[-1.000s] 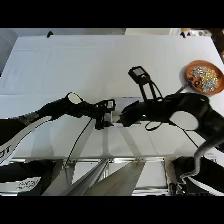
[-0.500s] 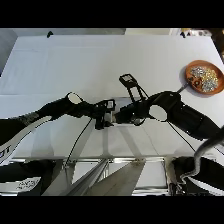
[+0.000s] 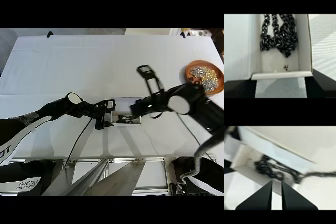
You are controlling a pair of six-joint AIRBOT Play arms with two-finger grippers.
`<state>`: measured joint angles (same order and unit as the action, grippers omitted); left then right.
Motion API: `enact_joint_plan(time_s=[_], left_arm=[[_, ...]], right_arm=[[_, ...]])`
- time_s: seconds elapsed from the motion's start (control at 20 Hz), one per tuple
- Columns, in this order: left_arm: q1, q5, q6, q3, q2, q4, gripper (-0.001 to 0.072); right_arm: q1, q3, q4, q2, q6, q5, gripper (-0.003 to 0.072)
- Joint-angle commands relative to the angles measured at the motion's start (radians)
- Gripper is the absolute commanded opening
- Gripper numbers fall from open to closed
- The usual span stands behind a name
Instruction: Fold the box and place the chain.
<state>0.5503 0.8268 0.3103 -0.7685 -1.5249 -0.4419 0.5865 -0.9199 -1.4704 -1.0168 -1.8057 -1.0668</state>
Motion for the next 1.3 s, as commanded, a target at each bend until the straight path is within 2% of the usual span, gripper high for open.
enact_joint_plan(time_s=[0.0,0.05,0.1,0.2,0.25,0.3,0.35,0.6,0.9,1.05,1.25], left_arm=[[0.0,0.0,0.0,0.0,0.0,0.0,0.0334],[0.0,0.0,0.0,0.0,0.0,0.0,0.0334],[0.0,0.0,0.0,0.0,0.0,0.0,0.0334],[0.0,0.0,0.0,0.0,0.0,0.0,0.0334],[0.0,0.0,0.0,0.0,0.0,0.0,0.0334],[0.0,0.0,0.0,0.0,0.0,0.0,0.0334],[0.0,0.0,0.0,0.0,0.0,0.0,0.0334],[0.0,0.0,0.0,0.0,0.0,0.0,0.0334],[0.0,0.0,0.0,0.0,0.0,0.0,0.0334],[0.0,0.0,0.0,0.0,0.0,0.0,0.0334],[0.0,0.0,0.0,0.0,0.0,0.0,0.0334]], right_arm=[[-0.145,0.002,-0.131,0.029,0.004,-0.142,0.0162],[-0.187,0.008,-0.156,0.024,0.004,-0.15,0.0327],[-0.223,0.013,-0.178,0.016,0.004,-0.147,0.0418],[-0.29,0.015,-0.199,-0.005,0.005,-0.128,0.0405],[-0.321,0.015,-0.201,-0.019,0.005,-0.115,0.0371],[-0.346,0.015,-0.201,-0.037,0.005,-0.111,0.0291],[-0.369,0.015,-0.201,-0.06,0.007,-0.111,0.025],[-0.433,0.015,-0.201,-0.179,0.006,-0.064,0.025],[-0.435,0.015,-0.209,-0.312,-0.071,0.005,0.024],[-0.435,0.015,-0.195,-0.355,-0.084,0.061,0.0237],[-0.435,0.015,-0.196,-0.382,-0.084,0.065,0.0236]])
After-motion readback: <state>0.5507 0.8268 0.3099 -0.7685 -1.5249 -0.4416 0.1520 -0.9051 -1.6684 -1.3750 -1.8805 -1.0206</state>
